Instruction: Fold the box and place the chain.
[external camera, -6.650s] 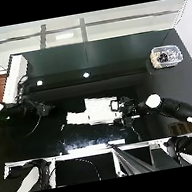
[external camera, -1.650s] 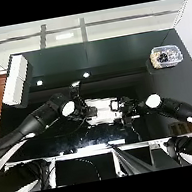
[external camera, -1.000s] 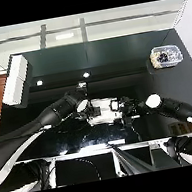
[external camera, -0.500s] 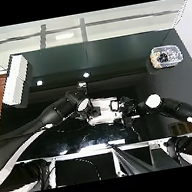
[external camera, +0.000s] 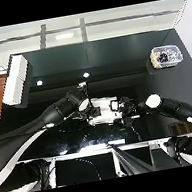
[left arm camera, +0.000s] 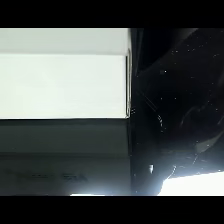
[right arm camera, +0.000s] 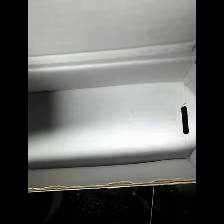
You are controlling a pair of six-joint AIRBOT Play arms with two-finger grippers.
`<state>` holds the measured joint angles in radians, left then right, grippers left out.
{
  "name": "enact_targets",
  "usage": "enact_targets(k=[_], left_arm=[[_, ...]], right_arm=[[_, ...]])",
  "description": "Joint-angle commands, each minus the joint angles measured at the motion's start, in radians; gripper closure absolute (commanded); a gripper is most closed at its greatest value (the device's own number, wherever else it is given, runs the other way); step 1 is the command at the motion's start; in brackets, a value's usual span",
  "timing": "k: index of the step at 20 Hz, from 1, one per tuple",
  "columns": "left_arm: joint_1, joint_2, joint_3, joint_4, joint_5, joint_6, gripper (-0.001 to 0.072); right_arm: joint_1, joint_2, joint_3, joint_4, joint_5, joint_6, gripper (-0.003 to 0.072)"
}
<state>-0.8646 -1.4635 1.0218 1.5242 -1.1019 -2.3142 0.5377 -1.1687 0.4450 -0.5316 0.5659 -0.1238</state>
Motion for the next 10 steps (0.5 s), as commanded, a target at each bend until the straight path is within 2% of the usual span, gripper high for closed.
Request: enact_targets(k=[1,6,8,10], left_arm=[[-0.003,-0.008,0.002,-0.018,0.000,0.002,0.0680],[-0.003,-0.008,0.002,-0.019,-0.002,0.002,0.0670],[-0.003,-0.008,0.007,-0.017,-0.011,0.002,0.0427],[-0.001,-0.008,0.016,-0.014,-0.018,0.002,0.0410]], right_arm=[[0.000,0.000,-0.001,0.000,0.000,0.000,0.0579],[0.000,0.000,-0.001,0.000,0.000,0.000,0.0579],[0.000,0.000,-0.001,0.000,0.000,0.000,0.0579],[0.000,0.000,-0.001,0.000,0.000,0.000,0.0579]])
